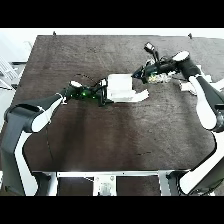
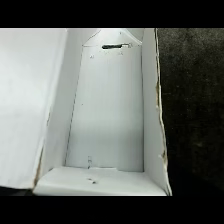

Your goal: Fold the box and place the chain.

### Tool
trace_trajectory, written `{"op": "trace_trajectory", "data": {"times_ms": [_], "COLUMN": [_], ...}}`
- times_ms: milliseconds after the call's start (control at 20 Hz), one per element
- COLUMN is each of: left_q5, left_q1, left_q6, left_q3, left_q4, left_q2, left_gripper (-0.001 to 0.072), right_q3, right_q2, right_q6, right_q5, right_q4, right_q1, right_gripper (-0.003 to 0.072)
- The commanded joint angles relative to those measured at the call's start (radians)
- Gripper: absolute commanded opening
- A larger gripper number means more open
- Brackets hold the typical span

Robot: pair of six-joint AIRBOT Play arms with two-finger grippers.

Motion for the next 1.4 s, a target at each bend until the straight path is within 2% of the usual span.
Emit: {"op": "trace_trajectory", "data": {"times_ms": [0, 150, 200, 300, 550, 1000, 1350], "left_q5": [0.005, 0.005, 0.005, 0.004, 0.002, 0.0, 0.001], "left_q1": [0.001, 0.001, 0.001, 0.001, 0.001, 0.001, 0.001], "left_q6": [0.0, 0.0, 0.0, 0.0, 0.0, 0.0, 0.0], "left_q3": [0.0, 0.0, 0.0, 0.0, 0.0, 0.0, 0.0], "left_q4": [-0.001, -0.001, -0.001, -0.001, -0.002, -0.002, -0.002], "left_q2": [-0.001, -0.001, -0.001, -0.001, -0.001, -0.001, -0.001], "left_gripper": [0.0289, 0.0289, 0.0289, 0.0289, 0.0289, 0.0288, 0.0288], "right_q3": [-0.066, -0.305, -0.386, -0.47, -0.496, -0.45, -0.393], "right_q2": [0.108, 0.255, 0.29, 0.292, 0.221, 0.143, 0.085], "right_q6": [-0.041, -0.166, -0.225, -0.309, -0.41, -0.5, -0.5], "right_q5": [0.036, -0.154, -0.195, -0.199, -0.214, -0.249, -0.198], "right_q4": [-0.055, -0.098, -0.101, -0.1, -0.1, -0.095, -0.073], "right_q1": [-0.026, -0.025, -0.026, -0.028, -0.025, -0.025, -0.002], "right_gripper": [0.0004, 0.0004, 0.0027, 0.0603, 0.0618, 0.0618, 0.0618]}}
